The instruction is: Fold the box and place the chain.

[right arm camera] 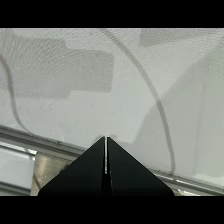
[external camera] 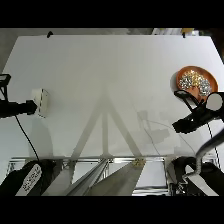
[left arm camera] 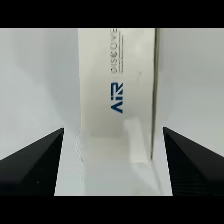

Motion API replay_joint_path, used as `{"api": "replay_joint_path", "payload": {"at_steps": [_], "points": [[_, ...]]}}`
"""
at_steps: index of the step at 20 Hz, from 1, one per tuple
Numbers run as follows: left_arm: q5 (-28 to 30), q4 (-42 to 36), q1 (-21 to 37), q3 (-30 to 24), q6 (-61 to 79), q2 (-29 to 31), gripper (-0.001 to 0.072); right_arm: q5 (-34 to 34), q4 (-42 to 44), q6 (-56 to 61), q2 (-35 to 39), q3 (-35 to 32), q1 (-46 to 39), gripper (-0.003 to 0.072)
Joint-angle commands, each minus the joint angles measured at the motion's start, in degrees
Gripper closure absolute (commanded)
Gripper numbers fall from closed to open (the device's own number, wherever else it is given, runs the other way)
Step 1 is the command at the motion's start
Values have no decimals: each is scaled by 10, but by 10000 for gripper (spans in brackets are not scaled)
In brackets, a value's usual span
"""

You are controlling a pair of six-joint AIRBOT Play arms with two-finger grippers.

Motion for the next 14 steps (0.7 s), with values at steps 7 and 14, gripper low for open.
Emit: {"api": "replay_joint_path", "payload": {"at_steps": [7,14], "points": [[-37,-16,-82,0,-23,99,19,0,0,0,0,0,0,670],[-26,-16,-82,0,-32,99,19,0,0,0,0,0,0,670]]}}
